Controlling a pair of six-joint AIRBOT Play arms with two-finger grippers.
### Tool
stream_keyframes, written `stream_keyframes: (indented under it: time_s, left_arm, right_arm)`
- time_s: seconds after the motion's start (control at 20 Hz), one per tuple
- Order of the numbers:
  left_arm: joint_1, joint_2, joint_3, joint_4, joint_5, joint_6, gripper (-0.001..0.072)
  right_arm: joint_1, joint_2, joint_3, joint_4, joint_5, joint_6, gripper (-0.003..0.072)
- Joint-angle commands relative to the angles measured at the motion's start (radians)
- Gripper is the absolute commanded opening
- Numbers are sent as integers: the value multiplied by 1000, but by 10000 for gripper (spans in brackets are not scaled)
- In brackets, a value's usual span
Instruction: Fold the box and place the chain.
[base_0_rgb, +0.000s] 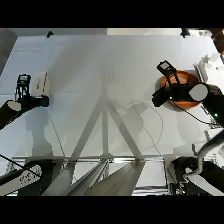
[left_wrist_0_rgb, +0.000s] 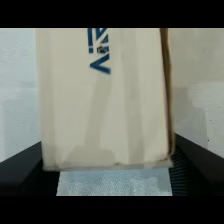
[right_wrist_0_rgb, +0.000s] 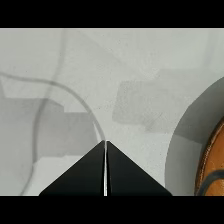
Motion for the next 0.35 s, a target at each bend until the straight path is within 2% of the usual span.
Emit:
stream_keyframes:
  time_s: [0.0, 0.3]
  left_arm:
    - [1, 17, 0, 37, -40, 0, 687]
    - [2, 187, 0, 38, -96, 0, 697]
  right_arm:
    - [-1, 1, 0, 0, 0, 0, 17]
    - [-1, 1, 0, 0, 0, 0, 17]
